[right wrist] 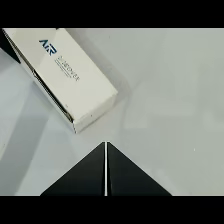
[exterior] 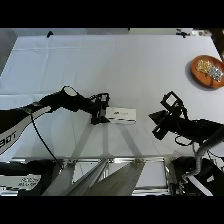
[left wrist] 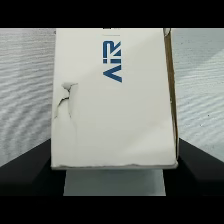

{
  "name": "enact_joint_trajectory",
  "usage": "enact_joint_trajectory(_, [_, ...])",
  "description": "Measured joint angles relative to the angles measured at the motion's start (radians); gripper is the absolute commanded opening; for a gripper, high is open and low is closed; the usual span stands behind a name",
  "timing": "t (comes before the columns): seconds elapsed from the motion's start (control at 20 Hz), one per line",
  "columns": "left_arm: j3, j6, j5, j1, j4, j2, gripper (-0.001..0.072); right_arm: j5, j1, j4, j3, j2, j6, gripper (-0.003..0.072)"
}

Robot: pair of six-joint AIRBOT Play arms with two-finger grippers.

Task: Fold the box and place the chain.

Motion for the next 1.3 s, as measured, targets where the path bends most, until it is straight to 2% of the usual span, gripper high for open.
enact_joint_trajectory(0.15, [0.000,-0.007,-0.001,0.000,-0.010,0.000,0.0343,0.071,-0.036,-0.004,0.000,0.005,0.018,0.0011])
enact_joint_trajectory(0.35, [0.000,-0.025,-0.017,0.003,-0.051,0.002,0.0320,0.106,-0.052,-0.006,0.000,0.006,0.029,0.0012])
enact_joint_trajectory(0.45, [0.001,-0.034,0.008,0.013,-0.068,0.023,0.0316,0.114,-0.055,-0.007,0.000,0.007,0.030,0.0012])
enact_joint_trajectory(0.7, [0.000,-0.118,0.218,0.103,-0.094,0.158,0.0346,0.123,-0.057,-0.007,0.000,0.007,0.032,0.0012])
enact_joint_trajectory(0.9, [0.000,-0.235,0.381,0.266,-0.087,0.268,0.0342,0.125,-0.057,-0.007,0.000,0.007,0.032,0.0012])
enact_joint_trajectory(1.0, [0.000,-0.366,0.423,0.374,-0.013,0.297,0.0343,0.126,-0.057,-0.007,0.000,0.007,0.032,0.0012])
enact_joint_trajectory(1.1, [0.000,-0.556,0.429,0.487,0.138,0.312,0.0344,0.127,-0.057,-0.007,0.000,0.007,0.037,0.0012])
enact_joint_trajectory(1.3, [0.000,-0.915,0.367,0.691,0.480,0.325,0.0344,0.128,-0.057,-0.008,0.000,0.007,0.048,0.0012])
